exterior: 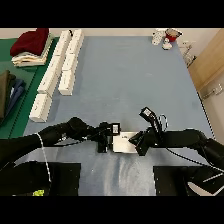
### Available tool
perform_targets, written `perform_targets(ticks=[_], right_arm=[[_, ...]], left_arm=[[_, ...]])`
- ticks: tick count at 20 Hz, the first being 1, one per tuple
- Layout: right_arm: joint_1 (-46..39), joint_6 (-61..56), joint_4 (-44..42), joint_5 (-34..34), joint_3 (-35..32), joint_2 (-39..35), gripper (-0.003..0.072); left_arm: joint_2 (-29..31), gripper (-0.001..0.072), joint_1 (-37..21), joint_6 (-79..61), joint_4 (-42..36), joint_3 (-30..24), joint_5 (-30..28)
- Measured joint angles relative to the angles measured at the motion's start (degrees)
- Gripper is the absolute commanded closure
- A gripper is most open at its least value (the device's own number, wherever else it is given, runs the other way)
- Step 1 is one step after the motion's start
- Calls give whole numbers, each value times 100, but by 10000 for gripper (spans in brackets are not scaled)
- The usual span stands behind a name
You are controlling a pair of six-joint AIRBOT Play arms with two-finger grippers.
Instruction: Fold the box.
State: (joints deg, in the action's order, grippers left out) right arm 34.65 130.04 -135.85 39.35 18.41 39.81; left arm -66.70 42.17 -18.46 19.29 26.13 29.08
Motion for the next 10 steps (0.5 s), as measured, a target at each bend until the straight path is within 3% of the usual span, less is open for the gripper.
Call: perform_targets(ticks=[2, 4, 6, 7, 10], right_arm=[[22, 42, 181, 17, 131, -28, 648], [50, 164, 424, 155, 317, -44, 474], [162, 306, 772, 260, 496, -50, 247], [249, 361, 966, 321, 575, -52, 189], [638, 452, 1593, 485, 774, -52, 189]], left_arm=[[0, 356, 0, 0, 0, 0, 0], [0, 357, 0, 0, 0, 0, 0], [0, 356, 0, 0, 0, 0, 0], [0, 357, 0, 0, 0, 0, 0], [0, 356, 0, 0, 0, 0, 0]])
